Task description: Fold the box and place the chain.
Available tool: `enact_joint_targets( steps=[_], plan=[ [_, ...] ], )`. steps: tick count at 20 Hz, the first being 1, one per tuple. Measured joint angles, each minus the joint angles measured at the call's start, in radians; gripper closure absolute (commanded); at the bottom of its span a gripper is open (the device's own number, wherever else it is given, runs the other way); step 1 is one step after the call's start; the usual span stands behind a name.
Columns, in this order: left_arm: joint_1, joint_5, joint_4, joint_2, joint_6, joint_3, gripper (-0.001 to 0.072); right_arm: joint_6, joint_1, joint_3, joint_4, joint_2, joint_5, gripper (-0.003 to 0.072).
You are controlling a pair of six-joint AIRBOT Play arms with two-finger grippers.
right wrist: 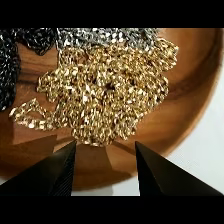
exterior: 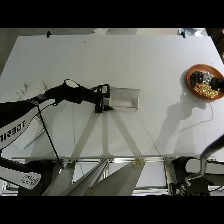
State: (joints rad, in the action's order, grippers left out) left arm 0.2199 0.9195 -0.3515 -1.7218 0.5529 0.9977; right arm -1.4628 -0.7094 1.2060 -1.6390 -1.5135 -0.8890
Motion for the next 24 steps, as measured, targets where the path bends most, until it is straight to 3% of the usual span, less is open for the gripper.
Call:
enact_joint_targets(
  steps=[8,10,12,13,17,24],
  plan=[
    [0.0,0.001,0.0,0.002,-0.058,0.0,0.0554,0.028,-0.002,0.014,0.047,-0.127,0.135,0.0273],
    [0.0,0.001,0.0,0.002,-0.065,0.0,0.0554,0.03,-0.002,0.018,0.056,-0.147,0.153,0.0306],
    [0.0,0.001,0.0,0.002,-0.071,0.0,0.0554,0.031,-0.002,0.02,0.074,-0.164,0.167,0.0594],
    [0.0,0.001,0.0,0.002,-0.071,0.0,0.0554,0.031,-0.001,0.02,0.079,-0.169,0.167,0.0676],
    [0.0,0.001,0.0,0.002,-0.075,0.0,0.0554,0.032,-0.001,0.039,0.076,-0.177,0.116,0.0677],
    [0.0,0.001,0.0,0.002,-0.075,0.0,0.0554,0.09,0.05,0.12,0.066,-0.096,-0.121,0.0678]
  ],
)
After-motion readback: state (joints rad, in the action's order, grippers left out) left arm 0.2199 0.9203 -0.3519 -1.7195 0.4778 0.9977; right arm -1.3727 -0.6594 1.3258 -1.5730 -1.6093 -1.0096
